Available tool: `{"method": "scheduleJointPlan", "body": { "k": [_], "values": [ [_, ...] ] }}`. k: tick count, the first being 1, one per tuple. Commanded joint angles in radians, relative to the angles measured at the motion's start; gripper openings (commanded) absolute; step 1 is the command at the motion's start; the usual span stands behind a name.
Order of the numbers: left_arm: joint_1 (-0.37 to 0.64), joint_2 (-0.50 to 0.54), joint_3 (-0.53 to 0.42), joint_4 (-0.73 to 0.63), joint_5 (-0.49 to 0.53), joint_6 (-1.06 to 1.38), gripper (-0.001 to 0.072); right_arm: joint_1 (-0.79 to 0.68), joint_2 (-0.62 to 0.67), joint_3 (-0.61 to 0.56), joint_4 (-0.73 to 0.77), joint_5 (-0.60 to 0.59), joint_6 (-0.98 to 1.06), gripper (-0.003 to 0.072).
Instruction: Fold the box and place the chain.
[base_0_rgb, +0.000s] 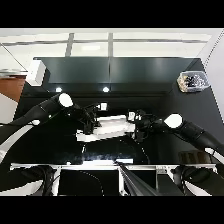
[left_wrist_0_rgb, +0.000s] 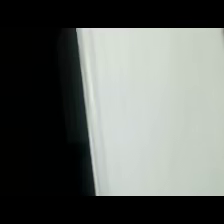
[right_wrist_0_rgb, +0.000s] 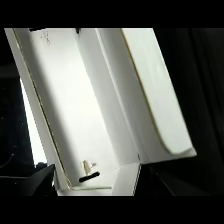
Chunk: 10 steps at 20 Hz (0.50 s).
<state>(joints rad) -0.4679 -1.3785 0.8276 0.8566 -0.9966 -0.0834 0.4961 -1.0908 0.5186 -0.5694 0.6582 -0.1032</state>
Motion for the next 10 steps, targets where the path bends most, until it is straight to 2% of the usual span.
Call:
{"method": "scheduleJointPlan", "body": {
  "k": [1, 10],
  "values": [
    [-0.005, 0.001, 0.001, 0.025, -0.009, 0.001, 0.0029, -0.002, -0.010, 0.001, 0.110, 0.029, -0.118, 0.0706],
    [-0.005, 0.001, 0.014, 0.013, -0.010, 0.001, 0.0029, -0.002, -0.056, 0.000, 0.116, 0.123, -0.118, 0.0706]
  ]
}}
